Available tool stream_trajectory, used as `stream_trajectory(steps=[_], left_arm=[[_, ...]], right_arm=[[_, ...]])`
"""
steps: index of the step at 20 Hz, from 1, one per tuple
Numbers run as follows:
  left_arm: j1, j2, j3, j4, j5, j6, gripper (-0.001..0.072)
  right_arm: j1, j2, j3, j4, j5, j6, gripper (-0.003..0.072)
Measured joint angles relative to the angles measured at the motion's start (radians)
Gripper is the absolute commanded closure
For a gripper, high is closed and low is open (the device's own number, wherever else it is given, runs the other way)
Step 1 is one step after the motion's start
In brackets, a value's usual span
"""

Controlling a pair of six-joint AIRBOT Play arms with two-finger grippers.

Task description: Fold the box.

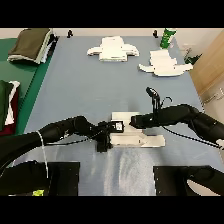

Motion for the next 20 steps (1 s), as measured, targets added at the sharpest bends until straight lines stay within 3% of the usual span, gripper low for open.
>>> stream_trajectory(steps=[5,15,20], left_arm=[[0.0,0.0,0.0,0.0,0.0,0.001,0.0117],[0.0,0.0,0.0,0.0,0.0,0.002,0.0117],[0.0,0.0,0.0,0.001,0.0,0.002,0.0117]], right_arm=[[0.0,-0.075,0.0,-0.001,0.034,-0.031,0.0682],[0.0,-0.093,0.003,-0.004,0.061,-0.055,0.0683],[0.0,-0.009,0.063,-0.047,-0.054,-0.118,0.0683]])
